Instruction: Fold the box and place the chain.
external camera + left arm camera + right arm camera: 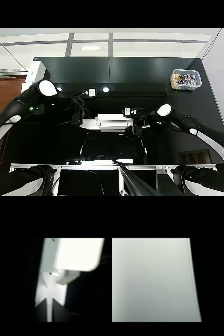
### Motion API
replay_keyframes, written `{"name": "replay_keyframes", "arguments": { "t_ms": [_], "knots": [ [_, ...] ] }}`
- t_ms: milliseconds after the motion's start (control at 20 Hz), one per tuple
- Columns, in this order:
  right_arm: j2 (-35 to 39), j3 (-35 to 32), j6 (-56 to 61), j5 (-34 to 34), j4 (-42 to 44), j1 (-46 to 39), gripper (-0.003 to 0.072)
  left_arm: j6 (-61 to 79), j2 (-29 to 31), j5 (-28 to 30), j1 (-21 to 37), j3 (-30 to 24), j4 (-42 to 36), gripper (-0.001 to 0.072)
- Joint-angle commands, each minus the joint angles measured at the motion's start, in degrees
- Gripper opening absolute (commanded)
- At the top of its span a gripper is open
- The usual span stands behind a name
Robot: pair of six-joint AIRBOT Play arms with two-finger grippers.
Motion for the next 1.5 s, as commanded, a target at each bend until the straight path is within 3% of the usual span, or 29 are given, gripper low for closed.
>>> {"name": "replay_keyframes", "arguments": {
  "t_ms": [0,150,300,450,600,700,850,1050,1150,1350,1450],
  "knots": [
    [-0.04,0.02,0.02,1.16,-0.74,0.02,0.0070,-6.69,1.88,-13.16,0.26,-0.13,0.11,0.0026],
    [-0.04,0.02,0.07,1.14,-0.72,0.00,0.0070,-9.20,1.88,-10.43,-2.01,-3.28,-13.77,0.0025],
    [-0.04,0.02,0.07,1.14,-0.72,0.00,0.0069,-9.16,1.42,3.78,-2.82,-6.99,-28.11,0.0026],
    [-0.04,0.02,0.07,1.14,-0.72,0.00,0.0069,-9.03,-0.87,18.47,-2.86,-8.00,-31.26,0.0026],
    [-0.04,0.02,0.09,1.14,-0.72,0.00,0.0069,-8.57,-2.56,28.28,-2.84,-7.98,-31.04,0.0028],
    [-0.04,0.02,0.09,1.14,-0.72,0.00,0.0069,-8.57,-5.66,27.91,-2.84,-7.87,-30.42,0.0028],
    [-0.04,0.02,0.09,1.14,-0.72,0.00,0.0069,-11.74,-10.23,24.57,-2.86,-7.87,-22.95,0.0026],
    [-0.04,0.02,0.09,1.14,-0.72,0.00,0.0069,-15.21,-11.47,24.37,-2.86,-7.72,-20.06,0.0027],
    [-0.04,0.02,0.09,1.14,-0.72,0.00,0.0069,-14.73,-11.30,21.62,-2.36,-5.79,-18.23,0.0026],
    [-0.04,0.02,0.09,1.14,-0.72,0.00,0.0069,-15.63,-5.09,16.39,0.50,-1.62,-12.96,0.0026],
    [-0.04,0.02,0.09,1.14,-0.72,0.00,0.0069,-17.25,0.42,10.21,3.08,-2.03,-12.63,0.0026]
  ]
}}
